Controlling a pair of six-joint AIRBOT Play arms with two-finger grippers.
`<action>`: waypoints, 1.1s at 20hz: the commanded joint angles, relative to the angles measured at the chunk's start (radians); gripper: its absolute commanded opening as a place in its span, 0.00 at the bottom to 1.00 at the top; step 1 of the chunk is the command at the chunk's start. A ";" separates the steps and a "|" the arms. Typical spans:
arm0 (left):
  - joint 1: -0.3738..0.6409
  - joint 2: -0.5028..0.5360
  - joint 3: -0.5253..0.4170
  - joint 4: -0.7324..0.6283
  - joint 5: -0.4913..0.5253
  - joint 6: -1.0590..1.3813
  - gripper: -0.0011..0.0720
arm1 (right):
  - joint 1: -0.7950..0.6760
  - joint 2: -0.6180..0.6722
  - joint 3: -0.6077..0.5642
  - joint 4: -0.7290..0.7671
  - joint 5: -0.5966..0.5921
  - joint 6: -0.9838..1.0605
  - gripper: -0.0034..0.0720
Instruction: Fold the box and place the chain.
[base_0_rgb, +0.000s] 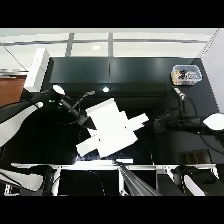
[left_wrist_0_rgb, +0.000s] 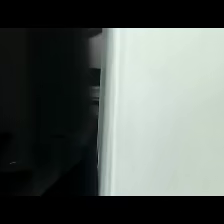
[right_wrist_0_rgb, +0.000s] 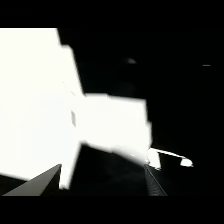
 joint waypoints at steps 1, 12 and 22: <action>-0.022 0.146 0.000 0.071 0.166 0.041 0.05 | -0.036 0.001 0.146 -0.308 0.076 -0.045 0.83; -0.279 0.283 0.000 0.443 0.462 0.294 0.06 | -0.035 0.001 0.191 -0.105 0.023 -0.084 0.83; -0.321 0.208 0.000 0.467 0.492 0.234 0.06 | 0.037 0.000 0.018 -0.101 0.073 -0.317 0.83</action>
